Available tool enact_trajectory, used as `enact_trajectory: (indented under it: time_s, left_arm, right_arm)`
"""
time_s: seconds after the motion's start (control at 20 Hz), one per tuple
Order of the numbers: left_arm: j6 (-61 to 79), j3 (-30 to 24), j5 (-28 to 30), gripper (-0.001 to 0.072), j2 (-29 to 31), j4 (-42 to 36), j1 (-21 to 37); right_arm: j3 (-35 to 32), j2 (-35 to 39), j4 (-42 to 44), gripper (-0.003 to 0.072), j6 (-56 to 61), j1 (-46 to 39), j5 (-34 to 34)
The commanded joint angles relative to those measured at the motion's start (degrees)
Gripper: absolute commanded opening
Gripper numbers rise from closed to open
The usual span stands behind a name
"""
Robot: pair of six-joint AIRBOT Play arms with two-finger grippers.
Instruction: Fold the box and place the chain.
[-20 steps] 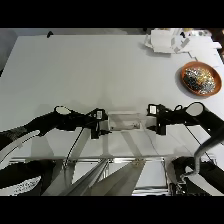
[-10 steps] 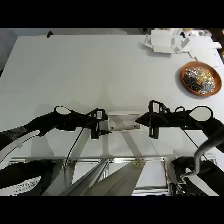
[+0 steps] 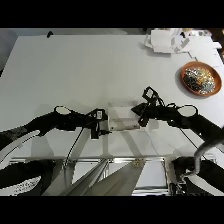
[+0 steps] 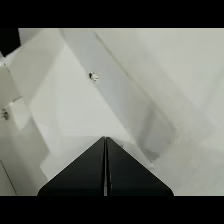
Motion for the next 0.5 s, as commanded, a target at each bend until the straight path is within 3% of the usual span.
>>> enact_trajectory:
  time_s: [0.0,0.3,0.45]
  left_arm:
    - [0.02,0.04,0.02,0.0109,0.02,-0.04,0.02]
    - [0.02,0.04,0.00,0.0109,0.02,-0.04,0.02]
    - [0.02,0.04,0.02,0.0109,0.02,-0.04,0.02]
  right_arm:
    - [-0.04,-3.26,-1.11,0.0014,1.31,0.17,-0.74]
    - [0.79,-2.23,-2.01,0.0013,2.80,0.17,1.57]
    - [1.70,4.37,-4.35,0.0014,2.80,0.17,4.13]
